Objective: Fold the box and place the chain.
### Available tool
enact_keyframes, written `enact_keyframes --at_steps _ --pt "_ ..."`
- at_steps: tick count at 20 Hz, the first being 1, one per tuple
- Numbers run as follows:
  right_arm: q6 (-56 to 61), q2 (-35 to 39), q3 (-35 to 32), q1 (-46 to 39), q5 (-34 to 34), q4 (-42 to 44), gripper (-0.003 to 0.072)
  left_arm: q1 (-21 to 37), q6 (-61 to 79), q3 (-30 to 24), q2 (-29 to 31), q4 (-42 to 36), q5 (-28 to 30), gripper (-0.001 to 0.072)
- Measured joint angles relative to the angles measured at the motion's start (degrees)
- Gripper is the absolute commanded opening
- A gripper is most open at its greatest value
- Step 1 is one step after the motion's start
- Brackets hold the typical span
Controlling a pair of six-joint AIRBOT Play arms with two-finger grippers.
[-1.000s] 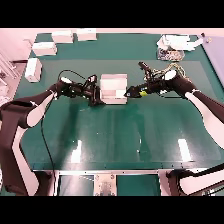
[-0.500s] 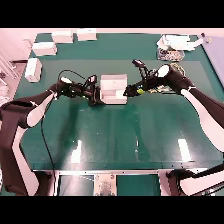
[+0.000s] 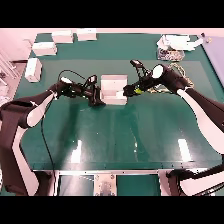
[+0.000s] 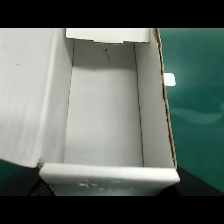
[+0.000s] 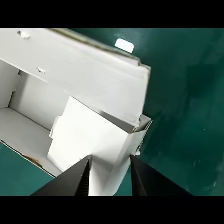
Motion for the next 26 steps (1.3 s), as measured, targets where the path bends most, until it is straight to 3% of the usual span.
enact_keyframes --at_steps 14,26 --pt "12.70 -0.09 2.49 5.38 0.52 -14.80 0.0320 0.00 0.00 -0.02 0.00 -0.24 -0.20 0.0447" --pt "14.32 -2.21 2.93 6.14 -0.28 -17.90 0.0320 0.00 -0.02 -0.02 0.00 -0.24 -0.20 0.0447"
